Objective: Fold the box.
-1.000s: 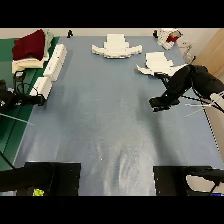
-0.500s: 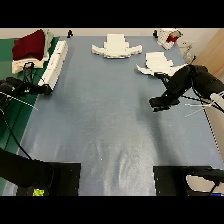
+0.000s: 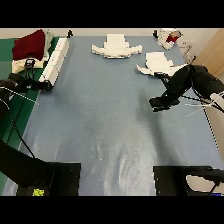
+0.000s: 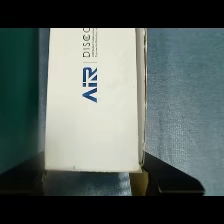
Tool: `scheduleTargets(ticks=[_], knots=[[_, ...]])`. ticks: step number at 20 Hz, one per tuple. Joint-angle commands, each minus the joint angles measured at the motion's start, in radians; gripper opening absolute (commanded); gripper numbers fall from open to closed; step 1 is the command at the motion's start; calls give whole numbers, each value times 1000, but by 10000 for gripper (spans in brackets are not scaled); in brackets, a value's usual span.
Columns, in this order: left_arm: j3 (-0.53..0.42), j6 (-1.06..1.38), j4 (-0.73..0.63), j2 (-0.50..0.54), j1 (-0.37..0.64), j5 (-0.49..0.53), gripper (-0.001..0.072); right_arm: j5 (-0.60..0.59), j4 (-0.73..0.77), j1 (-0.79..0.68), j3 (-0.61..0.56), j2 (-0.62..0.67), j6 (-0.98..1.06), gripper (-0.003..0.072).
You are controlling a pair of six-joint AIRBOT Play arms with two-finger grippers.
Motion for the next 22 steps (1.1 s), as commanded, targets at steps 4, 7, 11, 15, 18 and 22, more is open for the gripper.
scheduleTargets(ticks=[4,7,11,15,18,22], knots=[[9,4,1,-23,0,-33,468,0,0,-1,1,0,0,5],[9,4,0,-24,0,-32,468,0,0,-1,1,0,0,5],[9,4,0,-24,0,-30,468,0,0,-1,1,0,0,5],[9,3,-1,-24,0,-14,468,0,0,-1,1,0,0,5],[9,3,-1,-24,0,-16,583,0,0,-1,1,0,0,5],[13,0,0,-22,0,-39,707,0,0,-1,1,-1,0,5]])
